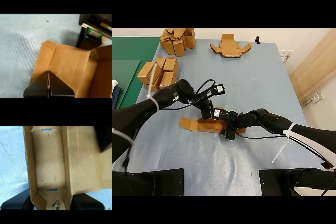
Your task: Fold the box.
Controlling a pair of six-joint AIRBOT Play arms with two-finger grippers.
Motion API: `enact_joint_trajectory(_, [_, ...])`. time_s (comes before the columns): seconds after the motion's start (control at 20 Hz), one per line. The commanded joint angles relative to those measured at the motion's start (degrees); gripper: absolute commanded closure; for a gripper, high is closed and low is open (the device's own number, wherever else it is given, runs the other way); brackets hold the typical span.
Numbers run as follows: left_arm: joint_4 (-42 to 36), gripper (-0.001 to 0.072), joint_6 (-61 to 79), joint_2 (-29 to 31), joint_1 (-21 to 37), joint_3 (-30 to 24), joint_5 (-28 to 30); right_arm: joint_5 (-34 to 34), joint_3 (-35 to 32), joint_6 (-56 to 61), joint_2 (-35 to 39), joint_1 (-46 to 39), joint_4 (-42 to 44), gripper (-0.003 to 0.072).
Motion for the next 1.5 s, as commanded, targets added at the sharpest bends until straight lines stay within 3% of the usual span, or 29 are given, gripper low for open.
enact_joint_trajectory(0.0, [5.84,0.0697,-4.48,-6.03,-0.11,7.26,-14.12,-1.46,-0.02,-0.02,0.04,0.0,0.17,0.0517])
enact_joint_trajectory(0.2, [6.32,0.0699,-6.16,-5.86,1.2,12.76,-21.33,-1.73,-0.02,-0.02,0.04,0.0,0.17,0.0517])
enact_joint_trajectory(0.35, [6.29,0.0702,-10.54,-0.09,6.64,13.73,-22.53,-2.99,-0.02,-0.02,0.04,-0.02,0.17,0.0517])
enact_joint_trajectory(0.5, [-4.39,0.0702,1.88,14.91,15.56,3.5,-18.51,-3.21,-0.02,-0.02,0.04,-0.02,0.17,0.0519])
enact_joint_trajectory(0.6, [-3.21,0.0699,6.4,23.82,20.0,-5.79,-17.68,-3.21,-0.02,-0.02,0.04,-0.02,0.17,0.0519])
enact_joint_trajectory(0.7, [1.18,0.069,10.93,27.96,21.9,-13.84,-17.77,-3.19,-0.02,-0.02,0.04,-0.02,0.17,0.052])
enact_joint_trajectory(0.75, [2.8,0.0607,14.73,28.3,21.81,-16.63,-17.44,-3.19,-0.02,-0.02,0.04,0.0,0.2,0.0519])
enact_joint_trajectory(0.8, [2.56,0.0347,16.15,28.11,21.27,-18.86,-14.88,-3.17,-0.02,-0.02,0.04,0.11,0.22,0.052])
enact_joint_trajectory(0.85, [2.36,0.0171,16.41,27.76,20.02,-20.83,-10.1,-3.19,-0.02,-0.02,0.04,0.11,0.33,0.0519])
enact_joint_trajectory(0.95, [3.37,0.0158,19.3,25.94,16.76,-22.34,-5.2,-3.17,-0.02,-0.02,0.04,0.11,0.57,0.0519])
enact_joint_trajectory(1.15, [3.13,0.0158,21.55,20.5,11.37,-22.32,-2.91,-3.1,-0.02,-0.02,0.04,0.11,0.57,0.0519])
enact_joint_trajectory(1.35, [0.57,0.016,23.67,18.73,6.49,-22.29,-0.76,-3.15,-0.02,-0.02,0.04,0.11,0.57,0.0519])
enact_joint_trajectory(1.4, [0.59,0.017,23.65,18.75,5.49,-22.27,-0.22,-3.13,-0.02,-0.02,0.04,0.09,0.57,0.052])
enact_joint_trajectory(1.45, [0.63,0.0253,23.67,18.73,4.81,-22.29,-0.17,-3.13,-0.02,-0.02,0.04,0.09,0.57,0.0519])
